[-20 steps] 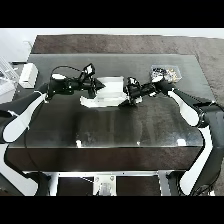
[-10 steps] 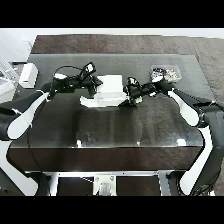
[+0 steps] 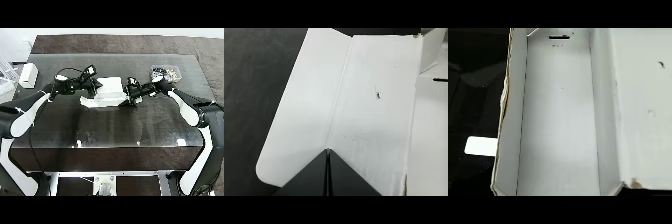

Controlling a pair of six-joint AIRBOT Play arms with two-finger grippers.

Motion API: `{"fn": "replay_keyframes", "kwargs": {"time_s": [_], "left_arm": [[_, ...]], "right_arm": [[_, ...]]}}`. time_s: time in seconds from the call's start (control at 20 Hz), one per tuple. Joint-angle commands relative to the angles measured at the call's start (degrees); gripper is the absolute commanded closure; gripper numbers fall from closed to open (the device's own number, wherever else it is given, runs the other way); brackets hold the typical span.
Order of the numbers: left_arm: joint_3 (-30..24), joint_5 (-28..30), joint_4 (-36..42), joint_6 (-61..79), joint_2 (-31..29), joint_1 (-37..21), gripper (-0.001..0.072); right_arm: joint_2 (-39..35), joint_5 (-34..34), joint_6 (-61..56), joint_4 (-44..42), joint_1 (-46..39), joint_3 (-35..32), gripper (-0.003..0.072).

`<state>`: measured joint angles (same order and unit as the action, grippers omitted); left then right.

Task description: Fold the box and place the chain.

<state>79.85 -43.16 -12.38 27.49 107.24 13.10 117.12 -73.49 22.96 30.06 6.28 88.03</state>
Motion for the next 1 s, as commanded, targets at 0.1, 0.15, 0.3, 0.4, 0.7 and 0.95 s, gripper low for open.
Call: {"fn": "replay_keyframes", "kwargs": {"time_s": [0.1, 0.15, 0.3, 0.4, 0.7, 0.95], "left_arm": [[0.04, -0.61, -2.54, 0.42, 0.42, -0.02, 0.0692], [0.07, -1.11, -2.69, 0.55, 0.42, -0.02, 0.0692], [1.92, -1.90, -2.67, 0.63, 0.24, -0.02, 0.0692], [4.98, -6.36, -3.26, -0.79, 0.22, -0.24, 0.0692], [12.90, -27.69, -9.75, -14.45, 0.17, -6.47, 0.0690], [13.46, -33.29, -15.67, -18.45, -5.38, -9.40, 0.0496]], "right_arm": [[0.02, -0.02, -0.02, 0.00, -0.02, -0.02, 0.0107], [0.02, -0.02, -0.02, 0.00, -0.02, -0.02, 0.0108], [0.02, -0.02, -0.02, 0.00, -0.02, -0.02, 0.0107], [0.02, -0.02, 0.00, 0.00, -0.02, -0.02, 0.0107], [0.02, -0.02, -0.02, 0.00, 0.00, -0.02, 0.0107], [0.02, -0.02, -0.02, 0.00, 0.00, -0.02, 0.0107]]}}
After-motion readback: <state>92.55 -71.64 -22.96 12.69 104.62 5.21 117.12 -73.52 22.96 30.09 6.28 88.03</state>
